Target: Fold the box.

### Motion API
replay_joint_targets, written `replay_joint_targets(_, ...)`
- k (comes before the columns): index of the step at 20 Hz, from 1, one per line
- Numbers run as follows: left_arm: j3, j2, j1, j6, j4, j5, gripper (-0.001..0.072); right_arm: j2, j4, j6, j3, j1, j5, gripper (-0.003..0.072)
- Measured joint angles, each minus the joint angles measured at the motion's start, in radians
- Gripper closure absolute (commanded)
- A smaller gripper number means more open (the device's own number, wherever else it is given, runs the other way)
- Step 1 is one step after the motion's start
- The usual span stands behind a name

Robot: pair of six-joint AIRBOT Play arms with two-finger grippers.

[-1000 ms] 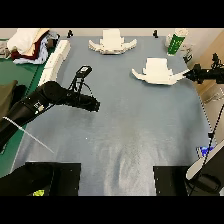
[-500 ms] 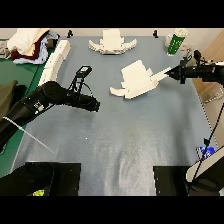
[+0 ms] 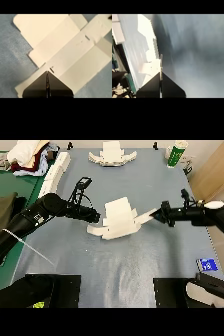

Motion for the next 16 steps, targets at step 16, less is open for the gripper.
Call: replay_joint_targets(16, 0.0, 0.0, 0.0, -0.002, -0.037, -0.004, 0.0694, -0.048, -0.229, -0.057, -0.063, 0.045, 0.051, 0.0445)
